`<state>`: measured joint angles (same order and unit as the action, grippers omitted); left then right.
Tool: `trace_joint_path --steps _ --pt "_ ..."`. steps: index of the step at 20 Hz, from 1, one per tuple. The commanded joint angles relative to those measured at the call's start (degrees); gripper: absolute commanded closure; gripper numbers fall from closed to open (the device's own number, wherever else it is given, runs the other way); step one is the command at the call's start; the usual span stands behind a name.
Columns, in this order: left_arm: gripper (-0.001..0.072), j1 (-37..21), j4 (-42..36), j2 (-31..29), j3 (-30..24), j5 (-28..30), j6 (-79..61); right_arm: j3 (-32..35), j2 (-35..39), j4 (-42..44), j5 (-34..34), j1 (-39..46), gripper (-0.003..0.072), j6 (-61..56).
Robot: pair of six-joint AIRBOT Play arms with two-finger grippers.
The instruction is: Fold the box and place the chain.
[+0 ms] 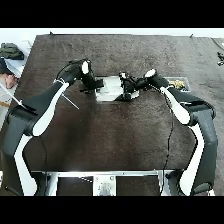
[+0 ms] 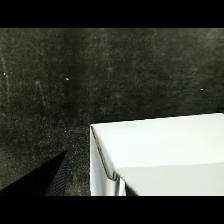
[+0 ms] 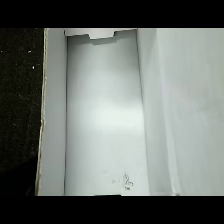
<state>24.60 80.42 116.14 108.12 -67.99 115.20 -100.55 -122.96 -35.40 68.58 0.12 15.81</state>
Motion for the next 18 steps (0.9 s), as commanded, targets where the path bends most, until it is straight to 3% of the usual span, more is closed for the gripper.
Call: trace_joint_path --steps 1,14,18 --pt "0.0342 0.2 1.2 1.0 1.2 -2.0 1.4 0.0 0.0 0.0 0.0 0.0 0.0366 0.0" --pt "0.0342 2.1 5.6 1.0 1.5 -2.0 3.3 0.0 0.0 0.0 0.0 0.0 0.0366 0.0" --pt "0.0342 2.1 5.8 5.0 9.0 -9.5 3.3 0.0 0.0 0.0 0.0 0.0 0.0366 0.0"
